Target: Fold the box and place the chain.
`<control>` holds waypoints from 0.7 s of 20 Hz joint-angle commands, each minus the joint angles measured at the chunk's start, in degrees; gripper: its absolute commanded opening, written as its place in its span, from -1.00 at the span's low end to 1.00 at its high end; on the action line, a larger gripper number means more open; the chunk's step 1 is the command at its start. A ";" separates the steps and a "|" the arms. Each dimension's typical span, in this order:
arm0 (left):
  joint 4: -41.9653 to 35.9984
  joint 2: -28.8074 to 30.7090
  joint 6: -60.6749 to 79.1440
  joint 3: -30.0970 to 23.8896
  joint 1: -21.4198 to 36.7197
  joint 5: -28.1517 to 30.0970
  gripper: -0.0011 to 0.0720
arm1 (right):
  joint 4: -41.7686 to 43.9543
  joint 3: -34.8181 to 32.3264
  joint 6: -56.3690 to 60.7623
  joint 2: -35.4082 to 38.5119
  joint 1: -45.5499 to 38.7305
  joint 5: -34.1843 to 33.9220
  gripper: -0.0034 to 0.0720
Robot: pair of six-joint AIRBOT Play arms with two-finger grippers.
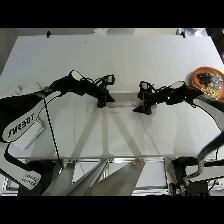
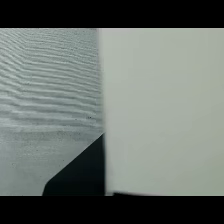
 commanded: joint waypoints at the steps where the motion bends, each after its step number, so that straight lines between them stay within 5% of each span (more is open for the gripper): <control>1: -0.02 0.00 -0.02 -0.02 -0.02 0.13 -0.94 | -0.04 0.07 -0.04 -0.04 0.07 0.35 0.19; 14: -0.02 0.00 0.00 -0.02 -0.02 0.13 -0.94 | -0.04 0.07 -0.02 -0.04 0.07 0.33 0.15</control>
